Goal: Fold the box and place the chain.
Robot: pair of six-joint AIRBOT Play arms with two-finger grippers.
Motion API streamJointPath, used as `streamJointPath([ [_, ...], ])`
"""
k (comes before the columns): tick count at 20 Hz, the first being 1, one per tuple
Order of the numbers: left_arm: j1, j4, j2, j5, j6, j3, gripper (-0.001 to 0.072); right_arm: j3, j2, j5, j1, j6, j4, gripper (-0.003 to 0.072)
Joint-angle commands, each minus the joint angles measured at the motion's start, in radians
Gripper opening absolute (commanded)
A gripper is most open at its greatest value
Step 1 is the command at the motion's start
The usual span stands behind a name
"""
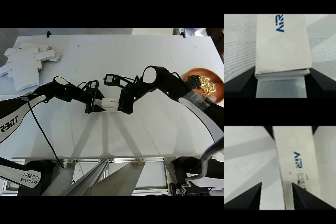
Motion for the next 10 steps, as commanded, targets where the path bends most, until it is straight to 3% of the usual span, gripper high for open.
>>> streamJointPath([
  [1, 0.001, 0.002, 0.001, 0.001, 0.002, 0.001, 0.028, 0.001, 0.042, -0.015, 0.0, 0.014, 0.001, 0.0413],
  [3, 0.001, 0.002, 0.001, 0.001, 0.002, 0.001, 0.028, 0.001, 0.054, -0.032, 0.0, 0.08, 0.0, 0.0406],
  [4, 0.001, 0.002, 0.001, 0.001, 0.002, 0.001, 0.028, 0.001, 0.053, -0.046, 0.0, 0.14, 0.004, 0.0367],
  [6, 0.001, 0.002, 0.001, 0.001, 0.002, 0.001, 0.028, 0.001, 0.05, -0.074, 0.0, 0.233, 0.03, 0.0073],
  [7, 0.001, 0.002, 0.001, 0.001, 0.002, 0.001, 0.028, 0.0, 0.047, -0.093, 0.0, 0.259, 0.056, 0.0009],
  [10, 0.001, 0.002, 0.001, 0.001, 0.002, 0.001, 0.028, 0.0, 0.03, -0.149, -0.002, 0.313, 0.196, 0.0009],
])
